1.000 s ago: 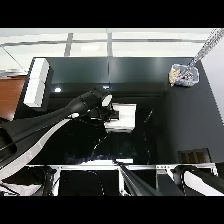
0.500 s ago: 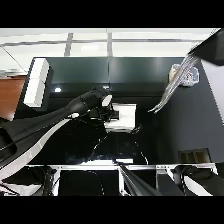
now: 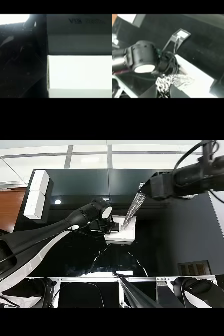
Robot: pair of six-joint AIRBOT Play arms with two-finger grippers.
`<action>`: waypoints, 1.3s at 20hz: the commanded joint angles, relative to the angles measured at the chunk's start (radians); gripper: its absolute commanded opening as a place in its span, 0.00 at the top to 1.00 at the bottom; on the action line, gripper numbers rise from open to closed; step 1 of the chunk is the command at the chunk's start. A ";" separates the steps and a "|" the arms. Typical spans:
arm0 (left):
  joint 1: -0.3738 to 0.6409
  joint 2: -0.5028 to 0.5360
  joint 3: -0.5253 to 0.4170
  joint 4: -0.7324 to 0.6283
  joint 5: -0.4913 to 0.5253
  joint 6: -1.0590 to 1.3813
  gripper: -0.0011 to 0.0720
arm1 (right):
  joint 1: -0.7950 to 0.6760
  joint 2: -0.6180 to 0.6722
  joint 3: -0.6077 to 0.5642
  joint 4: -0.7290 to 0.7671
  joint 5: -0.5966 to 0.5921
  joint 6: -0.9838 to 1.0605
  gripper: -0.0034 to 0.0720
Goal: Fold the box and place the chain.
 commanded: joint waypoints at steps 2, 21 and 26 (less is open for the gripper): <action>0.000 0.000 0.000 0.000 0.000 0.000 0.95 | 0.016 -0.007 -0.145 -0.004 -0.063 0.000 0.94; 0.000 0.000 0.000 0.000 0.016 0.000 0.95 | -0.027 -0.024 -0.515 -0.101 -0.284 0.040 0.52; 0.000 0.001 0.003 0.001 0.022 0.003 0.95 | -0.091 -0.024 -0.515 -0.171 -0.257 0.031 0.52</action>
